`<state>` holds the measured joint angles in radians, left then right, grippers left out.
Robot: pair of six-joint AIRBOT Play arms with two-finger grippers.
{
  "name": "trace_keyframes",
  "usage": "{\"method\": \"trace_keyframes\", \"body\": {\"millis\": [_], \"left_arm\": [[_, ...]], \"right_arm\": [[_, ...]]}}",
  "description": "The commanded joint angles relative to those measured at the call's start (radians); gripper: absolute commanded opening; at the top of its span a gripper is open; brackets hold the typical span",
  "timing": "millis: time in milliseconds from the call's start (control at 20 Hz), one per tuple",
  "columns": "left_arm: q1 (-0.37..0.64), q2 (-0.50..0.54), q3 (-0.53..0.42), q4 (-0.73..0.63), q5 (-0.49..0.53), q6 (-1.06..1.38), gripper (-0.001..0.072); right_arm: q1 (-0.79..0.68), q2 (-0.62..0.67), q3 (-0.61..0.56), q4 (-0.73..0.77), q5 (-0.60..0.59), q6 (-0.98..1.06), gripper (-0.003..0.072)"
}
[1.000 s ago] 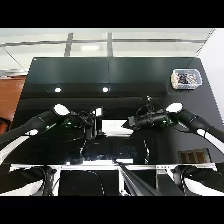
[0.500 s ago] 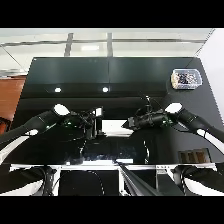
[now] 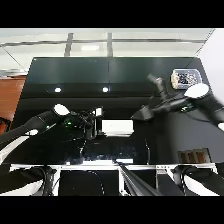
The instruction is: Fold the box and place the chain.
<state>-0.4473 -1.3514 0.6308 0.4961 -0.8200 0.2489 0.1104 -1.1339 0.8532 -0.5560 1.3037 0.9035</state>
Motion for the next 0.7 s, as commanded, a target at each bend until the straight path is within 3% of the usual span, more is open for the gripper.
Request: {"method": "trace_keyframes", "body": {"millis": [0,200,300,400,500,650], "left_arm": [[0.000,0.000,0.001,0.001,0.001,-0.001,0.0443],[0.001,0.001,0.005,0.001,0.004,-0.002,0.0449],[0.002,0.010,0.018,0.000,0.003,-0.021,0.0706],[0.004,0.046,0.029,0.031,-0.001,-0.107,0.0713],[0.004,0.107,0.035,0.148,-0.003,-0.242,0.0713],[0.011,0.209,0.035,0.211,-0.072,-0.285,0.0712]], "right_arm": [[-0.174,0.072,0.068,-0.108,0.079,0.033,0.0016],[-0.255,0.072,0.068,-0.165,-0.061,0.033,0.0017],[-0.254,0.072,0.068,-0.186,-0.132,0.035,0.0016],[-0.254,0.072,0.068,-0.188,-0.130,0.035,0.0016],[-0.253,0.072,0.068,-0.230,-0.098,0.035,0.0016],[-0.254,0.072,0.068,-0.284,-0.095,0.035,0.0017]]}}
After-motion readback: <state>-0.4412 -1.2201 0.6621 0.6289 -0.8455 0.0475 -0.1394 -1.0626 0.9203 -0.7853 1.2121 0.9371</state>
